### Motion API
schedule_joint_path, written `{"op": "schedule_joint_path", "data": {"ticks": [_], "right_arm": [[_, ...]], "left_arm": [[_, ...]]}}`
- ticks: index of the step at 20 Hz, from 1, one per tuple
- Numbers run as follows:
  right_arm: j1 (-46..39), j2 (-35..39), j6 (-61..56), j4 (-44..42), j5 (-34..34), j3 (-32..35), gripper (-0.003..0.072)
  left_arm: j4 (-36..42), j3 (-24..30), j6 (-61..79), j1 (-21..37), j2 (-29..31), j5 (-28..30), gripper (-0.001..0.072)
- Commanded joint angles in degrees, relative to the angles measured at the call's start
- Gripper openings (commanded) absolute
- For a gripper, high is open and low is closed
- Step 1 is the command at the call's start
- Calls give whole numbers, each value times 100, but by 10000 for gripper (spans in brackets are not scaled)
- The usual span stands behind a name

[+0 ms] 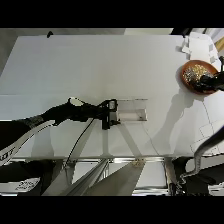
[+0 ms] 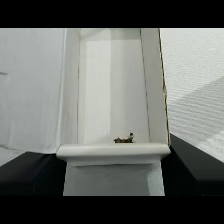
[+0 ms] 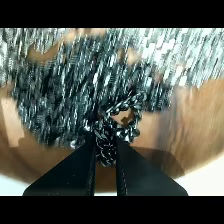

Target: Fold the box and place the chain.

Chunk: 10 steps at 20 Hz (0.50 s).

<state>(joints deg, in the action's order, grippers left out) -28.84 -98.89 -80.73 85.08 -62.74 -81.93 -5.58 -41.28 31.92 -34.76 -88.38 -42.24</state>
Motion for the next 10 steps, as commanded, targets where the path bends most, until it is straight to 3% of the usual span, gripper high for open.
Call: {"op": "schedule_joint_path", "data": {"ticks": [1, 5, 10], "right_arm": [[-2, 389, 31, -7, -15, -9, 14], [-2, 1185, 372, -157, -212, -9, 14], [-2, 2210, 793, -1147, -595, -9, 14]], "left_arm": [[0, -4, 2, 2, 0, 0, 31], [-2, -4, 2, 4, 0, 2, 31], [-2, -4, 2, 4, 0, 2, 31]]}}
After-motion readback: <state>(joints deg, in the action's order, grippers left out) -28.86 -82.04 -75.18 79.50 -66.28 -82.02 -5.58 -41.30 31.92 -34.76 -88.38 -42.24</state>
